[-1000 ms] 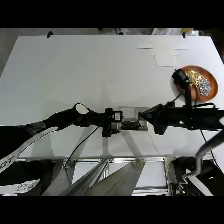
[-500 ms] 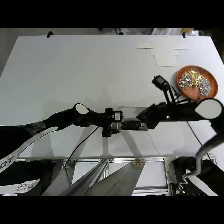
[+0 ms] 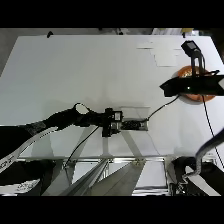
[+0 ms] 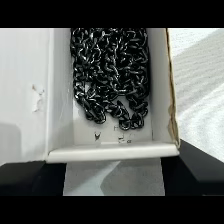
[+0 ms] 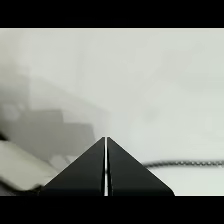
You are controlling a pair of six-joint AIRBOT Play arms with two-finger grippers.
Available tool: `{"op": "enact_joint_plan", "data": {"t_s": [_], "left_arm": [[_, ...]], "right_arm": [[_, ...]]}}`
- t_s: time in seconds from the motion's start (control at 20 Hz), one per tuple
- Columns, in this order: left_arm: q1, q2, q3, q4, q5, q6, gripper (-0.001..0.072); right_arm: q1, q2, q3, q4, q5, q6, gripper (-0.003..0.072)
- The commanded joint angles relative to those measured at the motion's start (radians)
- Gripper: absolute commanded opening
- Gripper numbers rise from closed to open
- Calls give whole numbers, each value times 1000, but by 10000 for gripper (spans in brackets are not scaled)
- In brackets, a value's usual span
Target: Fold the box and place the chain.
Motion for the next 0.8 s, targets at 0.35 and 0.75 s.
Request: {"op": "enact_joint_plan", "data": {"t_s": [0.35, 0.75], "left_arm": [[0, 1, 0, 0, 0, 0, 275], [0, 1, 0, 0, 0, 0, 275]], "right_arm": [[-26, -319, -48, -228, -6, 201, 302], [16, -419, -60, -274, -21, 227, 295]]}}
